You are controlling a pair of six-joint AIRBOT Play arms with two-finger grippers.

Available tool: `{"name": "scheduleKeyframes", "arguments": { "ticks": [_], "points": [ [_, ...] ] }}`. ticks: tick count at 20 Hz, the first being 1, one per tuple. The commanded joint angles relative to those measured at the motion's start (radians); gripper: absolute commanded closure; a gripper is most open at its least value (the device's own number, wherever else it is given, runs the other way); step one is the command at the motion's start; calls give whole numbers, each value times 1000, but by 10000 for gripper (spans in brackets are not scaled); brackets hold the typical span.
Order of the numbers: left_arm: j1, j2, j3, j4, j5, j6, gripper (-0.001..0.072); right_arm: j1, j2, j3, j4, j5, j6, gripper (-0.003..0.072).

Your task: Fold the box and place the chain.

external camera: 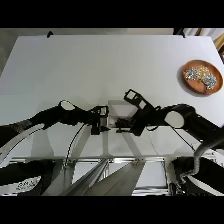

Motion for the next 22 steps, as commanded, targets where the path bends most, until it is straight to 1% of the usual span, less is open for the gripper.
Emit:
{"name": "scheduleKeyframes", "arguments": {
  "ticks": [1,2,3,5,6,9,10,11,15,17,19,21,22],
  "points": [
    [1,1,0,0,0,0,570,-121,148,0,-46,169,16,488],
    [1,1,0,0,0,0,570,-171,190,0,-70,200,11,488],
    [1,1,0,0,0,0,570,-217,219,-1,-79,206,10,488],
    [1,1,0,0,0,0,570,-287,234,-18,-57,177,-84,488],
    [1,1,0,0,0,0,570,-293,230,-42,-58,153,-132,488],
    [1,1,0,0,0,0,570,-276,187,-152,-29,71,-295,489],
    [1,1,0,0,0,0,570,-261,165,-180,-2,44,-355,490],
    [1,1,0,0,0,0,570,-240,136,-192,18,41,-420,490],
    [1,1,0,0,0,0,570,-146,-8,-193,47,15,-544,489],
    [1,1,0,0,0,0,570,-137,-78,-193,47,2,-554,489],
    [1,1,0,0,0,0,570,-137,-108,-193,47,-12,-553,488],
    [1,1,0,0,0,0,570,-137,-108,-193,58,-38,-553,480],
    [1,1,0,0,0,0,570,-137,-108,-193,67,-54,-553,444]
  ]
}}
